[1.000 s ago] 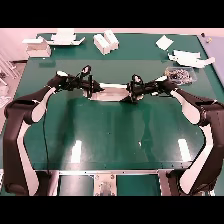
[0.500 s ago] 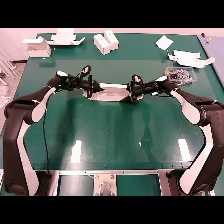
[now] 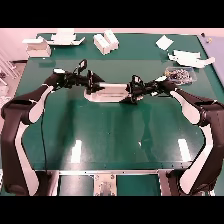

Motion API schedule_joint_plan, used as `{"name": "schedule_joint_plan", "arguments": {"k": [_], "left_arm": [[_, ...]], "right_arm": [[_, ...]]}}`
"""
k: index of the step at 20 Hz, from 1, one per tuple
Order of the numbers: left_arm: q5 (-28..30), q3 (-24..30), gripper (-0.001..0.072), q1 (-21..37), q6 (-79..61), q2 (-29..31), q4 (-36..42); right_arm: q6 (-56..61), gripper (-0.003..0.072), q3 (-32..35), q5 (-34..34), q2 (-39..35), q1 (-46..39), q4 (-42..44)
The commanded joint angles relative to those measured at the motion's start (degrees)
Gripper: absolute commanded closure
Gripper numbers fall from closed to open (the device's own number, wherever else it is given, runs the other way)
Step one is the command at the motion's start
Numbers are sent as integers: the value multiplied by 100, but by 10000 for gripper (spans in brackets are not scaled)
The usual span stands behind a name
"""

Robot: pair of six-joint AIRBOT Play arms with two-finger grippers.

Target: Fold the box and place the chain.

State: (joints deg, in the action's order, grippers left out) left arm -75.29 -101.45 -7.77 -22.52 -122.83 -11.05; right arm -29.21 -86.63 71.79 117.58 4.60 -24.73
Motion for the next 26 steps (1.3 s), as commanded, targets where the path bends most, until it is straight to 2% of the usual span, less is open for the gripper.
{"name": "schedule_joint_plan", "arguments": {"k": [1, 12, 13, 15, 17, 20, 23, 26], "left_arm": [[-94, -7, -11, 2, 15, 326, 184], [-1082, -61, -10, 2, 411, 1235, 15], [-1167, -61, 118, 2, 490, 1325, -44], [-1515, -63, 662, 2, 494, 1508, -407], [-1659, -55, 694, 2, 752, 1665, -627], [-1274, -42, 698, 2, 1296, 1943, -625], [-376, 358, 699, 0, 1414, 2382, -619], [1016, 1419, 699, 0, 1397, 2990, -365]], "right_arm": [[9, 172, -4, -15, 2, -4, 4], [9, 173, -4, -15, 2, -4, 7], [9, 173, -4, -17, 2, -4, 7], [9, 173, -4, -15, 2, -4, 7], [9, 173, -4, -17, 2, -4, 4], [9, 173, -4, -15, 2, -4, 4], [9, 173, -4, -15, 2, -4, 4], [9, 173, -4, -15, 2, -4, 7]]}}
